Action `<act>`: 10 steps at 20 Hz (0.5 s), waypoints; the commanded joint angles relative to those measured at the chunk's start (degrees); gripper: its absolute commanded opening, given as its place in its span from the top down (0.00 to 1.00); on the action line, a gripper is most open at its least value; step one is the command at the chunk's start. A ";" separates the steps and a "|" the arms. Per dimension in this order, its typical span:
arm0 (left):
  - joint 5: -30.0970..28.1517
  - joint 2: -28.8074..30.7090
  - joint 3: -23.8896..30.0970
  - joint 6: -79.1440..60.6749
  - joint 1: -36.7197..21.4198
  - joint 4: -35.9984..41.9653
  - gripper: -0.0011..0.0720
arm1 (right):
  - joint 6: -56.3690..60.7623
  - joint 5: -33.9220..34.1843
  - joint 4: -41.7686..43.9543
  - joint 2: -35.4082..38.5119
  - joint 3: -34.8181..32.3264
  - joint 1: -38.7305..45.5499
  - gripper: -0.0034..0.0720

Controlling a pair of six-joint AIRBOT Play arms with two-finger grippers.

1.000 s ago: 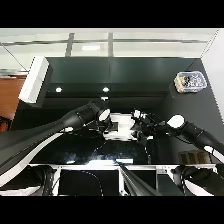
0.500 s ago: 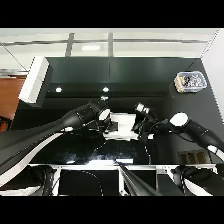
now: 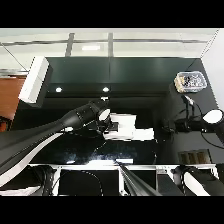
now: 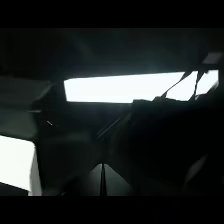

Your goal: Fold the box and place the chain.

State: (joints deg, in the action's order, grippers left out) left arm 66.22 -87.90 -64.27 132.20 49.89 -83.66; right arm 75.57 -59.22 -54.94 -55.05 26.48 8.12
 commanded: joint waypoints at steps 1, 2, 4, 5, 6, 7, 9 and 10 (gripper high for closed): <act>0.04 0.02 -0.02 0.02 0.00 -0.04 0.95 | 2.10 -3.45 9.22 -3.21 -5.11 -0.07 0.94; 0.04 0.02 -0.02 0.02 0.00 -0.04 0.95 | -1.38 -3.58 12.76 -5.11 -5.49 -2.62 0.94; 0.07 0.02 -0.02 0.02 0.00 -0.04 0.95 | -5.84 -1.57 19.89 -8.04 -5.46 -7.54 0.94; 0.04 0.02 -0.02 0.02 0.00 -0.04 0.95 | -7.52 -0.35 22.93 -9.01 -5.33 -9.53 0.94; 0.07 0.02 -0.02 0.02 0.00 -0.04 0.95 | -9.07 0.28 25.03 -9.53 -4.87 -10.69 0.94; 0.04 0.02 -0.02 0.02 0.00 -0.04 0.95 | -10.29 0.24 26.16 -9.55 -4.00 -11.02 0.94; 0.04 0.02 -0.02 0.02 0.00 -0.04 0.95 | -12.37 -1.99 26.18 -9.53 -1.07 -10.99 0.94; 0.04 0.02 -0.02 0.02 0.00 -0.04 0.95 | -13.09 -3.19 26.23 -9.53 0.37 -10.99 0.93</act>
